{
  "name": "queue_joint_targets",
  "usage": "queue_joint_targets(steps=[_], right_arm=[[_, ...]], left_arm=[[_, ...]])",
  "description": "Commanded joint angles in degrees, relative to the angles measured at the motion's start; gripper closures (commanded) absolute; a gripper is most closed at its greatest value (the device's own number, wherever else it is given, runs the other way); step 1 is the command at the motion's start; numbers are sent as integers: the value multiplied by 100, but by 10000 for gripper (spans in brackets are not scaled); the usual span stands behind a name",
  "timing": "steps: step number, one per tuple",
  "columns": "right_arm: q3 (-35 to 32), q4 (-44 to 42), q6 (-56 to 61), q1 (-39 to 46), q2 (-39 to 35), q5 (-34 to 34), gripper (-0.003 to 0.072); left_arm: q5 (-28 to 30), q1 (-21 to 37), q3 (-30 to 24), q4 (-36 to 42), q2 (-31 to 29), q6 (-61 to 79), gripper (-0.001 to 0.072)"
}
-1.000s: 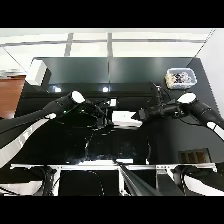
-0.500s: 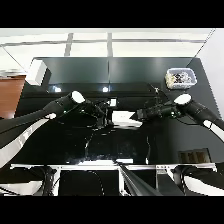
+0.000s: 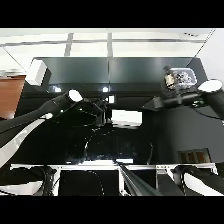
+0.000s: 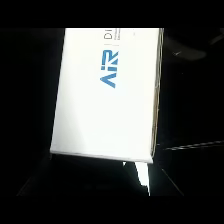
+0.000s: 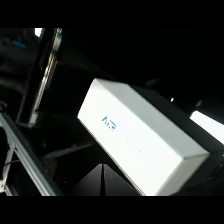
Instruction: Fold the box and place the chain.
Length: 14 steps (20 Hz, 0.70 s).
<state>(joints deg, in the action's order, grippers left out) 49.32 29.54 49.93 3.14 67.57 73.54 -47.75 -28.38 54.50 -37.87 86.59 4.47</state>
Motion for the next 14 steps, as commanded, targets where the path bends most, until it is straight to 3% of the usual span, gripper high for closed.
queue_joint_targets(steps=[1, 3, 6, 11, 14], right_arm=[[151, 37, 127, 890, -398, 345, 669], [151, 125, 98, 1228, -398, 267, 669], [151, 164, 74, 1637, -398, -26, 669], [151, 164, -98, 2068, -396, -118, 669], [151, 208, -103, 2079, -396, -310, 669]], left_arm=[[-616, 216, 59, -802, -501, -1047, -2], [-979, 293, 153, -691, -772, -1200, -2], [-671, 35, 616, -476, -640, -1493, 2], [-525, -870, 2164, -544, 627, -1805, 5], [-951, -1049, 2879, -837, 1344, -2468, 5]])
